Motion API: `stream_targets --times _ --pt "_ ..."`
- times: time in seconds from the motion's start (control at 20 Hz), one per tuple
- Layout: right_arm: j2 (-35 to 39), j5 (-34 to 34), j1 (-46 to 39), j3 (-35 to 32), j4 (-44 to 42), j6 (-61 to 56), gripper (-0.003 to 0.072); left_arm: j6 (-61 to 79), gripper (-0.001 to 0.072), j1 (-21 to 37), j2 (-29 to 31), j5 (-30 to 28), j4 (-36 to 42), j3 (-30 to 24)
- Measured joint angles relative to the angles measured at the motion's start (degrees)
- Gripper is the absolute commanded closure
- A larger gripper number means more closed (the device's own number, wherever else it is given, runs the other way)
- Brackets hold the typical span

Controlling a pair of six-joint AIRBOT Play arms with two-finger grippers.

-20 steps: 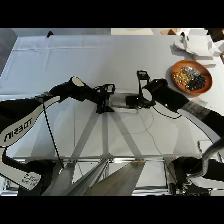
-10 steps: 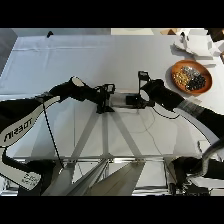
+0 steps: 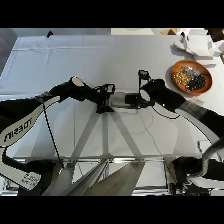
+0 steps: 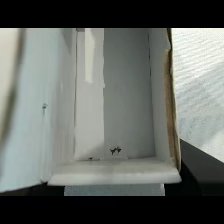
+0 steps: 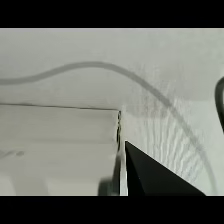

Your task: Fold the box and place the chain.

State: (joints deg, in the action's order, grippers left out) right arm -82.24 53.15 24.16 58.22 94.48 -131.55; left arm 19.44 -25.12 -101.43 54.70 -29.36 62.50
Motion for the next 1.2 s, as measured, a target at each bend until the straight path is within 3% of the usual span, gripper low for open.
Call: stream_targets --times 0.45,0.7,0.9,0.95,1.1,1.2 --pt "19.96 7.15 0.22 -0.02 0.94 10.47 0.0410 0.00 0.0522 0.00 0.00 0.00 0.00 -0.02" --pt "30.42 7.96 -0.33 0.00 12.00 14.69 0.0410 0.00 0.0522 0.00 0.00 0.00 0.00 0.00" --pt "32.68 8.66 -7.34 0.00 19.23 15.72 0.0408 0.00 0.0522 0.00 0.00 0.00 0.00 0.00" --pt "32.50 8.24 -10.32 0.00 20.04 15.80 0.0379 0.00 0.0522 0.00 0.00 0.00 0.00 -0.02" --pt "30.29 6.84 -20.76 0.00 20.55 15.93 0.0189 0.00 0.0522 0.00 0.00 0.00 0.00 -0.02" --pt "27.76 6.43 -27.04 -0.02 19.67 16.02 0.0143 0.00 0.0522 0.00 0.00 0.00 0.00 -0.02"
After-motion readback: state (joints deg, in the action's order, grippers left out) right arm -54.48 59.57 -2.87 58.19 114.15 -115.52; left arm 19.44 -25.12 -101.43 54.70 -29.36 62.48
